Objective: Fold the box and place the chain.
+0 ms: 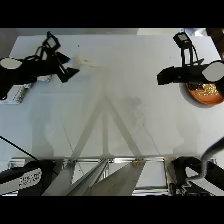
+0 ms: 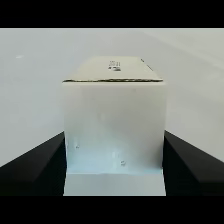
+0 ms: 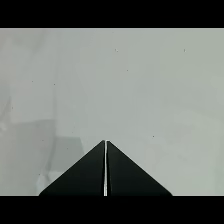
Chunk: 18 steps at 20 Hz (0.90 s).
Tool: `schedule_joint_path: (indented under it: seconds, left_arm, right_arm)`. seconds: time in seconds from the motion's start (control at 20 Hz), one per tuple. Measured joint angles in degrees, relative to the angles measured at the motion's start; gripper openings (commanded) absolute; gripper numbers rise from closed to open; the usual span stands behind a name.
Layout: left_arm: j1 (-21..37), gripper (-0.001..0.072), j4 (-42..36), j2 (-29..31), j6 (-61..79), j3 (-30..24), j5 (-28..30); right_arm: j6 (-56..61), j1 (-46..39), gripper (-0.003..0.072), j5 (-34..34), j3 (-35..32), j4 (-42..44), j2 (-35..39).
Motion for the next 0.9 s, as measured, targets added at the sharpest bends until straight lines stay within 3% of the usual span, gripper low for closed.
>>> schedule_joint_path:
  seconds: [0.35,0.55,0.9]
  left_arm:
    - [9.2,-0.0003,-7.0,0.0,1.8,0.0,12.2]
    - [12.5,-0.0005,-7.8,-1.6,-1.0,-0.5,15.5]
    - [13.1,-0.0003,-8.5,-3.4,-2.9,-11.1,25.5]
  right_arm:
    - [0.0,0.0,0.0013,0.0,0.0,0.0,0.0]
    - [0.0,0.0,0.0013,0.0,0.0,0.0,0.0]
    - [0.0,0.0,0.0013,0.0,0.0,0.0,0.0]
